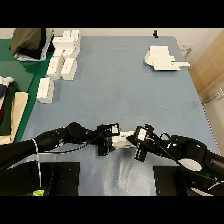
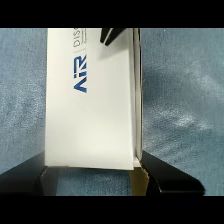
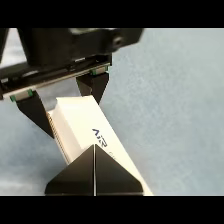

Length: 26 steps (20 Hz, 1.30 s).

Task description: Fold the box.

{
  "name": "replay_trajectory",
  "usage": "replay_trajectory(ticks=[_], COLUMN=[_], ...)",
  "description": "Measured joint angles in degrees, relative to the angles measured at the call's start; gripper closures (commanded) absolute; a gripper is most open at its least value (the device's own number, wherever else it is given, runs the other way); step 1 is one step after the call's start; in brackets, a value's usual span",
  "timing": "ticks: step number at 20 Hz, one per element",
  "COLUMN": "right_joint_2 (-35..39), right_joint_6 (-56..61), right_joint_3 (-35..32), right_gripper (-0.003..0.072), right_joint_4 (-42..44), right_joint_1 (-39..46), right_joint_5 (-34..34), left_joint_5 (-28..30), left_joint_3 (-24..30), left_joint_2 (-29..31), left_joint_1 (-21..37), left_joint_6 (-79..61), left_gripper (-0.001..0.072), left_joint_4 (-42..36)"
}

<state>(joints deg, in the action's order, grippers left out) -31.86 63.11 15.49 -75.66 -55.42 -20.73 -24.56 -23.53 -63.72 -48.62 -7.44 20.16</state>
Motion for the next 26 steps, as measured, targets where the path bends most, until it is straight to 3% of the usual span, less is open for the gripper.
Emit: replay_trajectory(ticks=[8, 16, 26], right_joint_2=[-3.1, -7.6, -7.1], right_joint_6=[10.0, 11.5, 11.6], right_joint_3=[-0.1, -0.3, -0.3], right_gripper=[0.0685, 0.0685, 0.0684], right_joint_4=[6.7, 7.7, 6.9], right_joint_1=[0.0, 0.0, 0.0], right_joint_5=[-1.6, -2.2, -3.1], left_joint_5=[0.0, 0.0, 0.0], left_joint_3=[0.0, 0.0, 0.0], left_joint_2=[0.0, 0.0, 0.0], left_joint_1=[0.0, 0.0, 0.0], left_joint_6=[0.0, 0.0, 0.0], left_gripper=[0.0245, 0.0244, 0.0245], left_joint_4=[0.0, 0.0, 0.0])
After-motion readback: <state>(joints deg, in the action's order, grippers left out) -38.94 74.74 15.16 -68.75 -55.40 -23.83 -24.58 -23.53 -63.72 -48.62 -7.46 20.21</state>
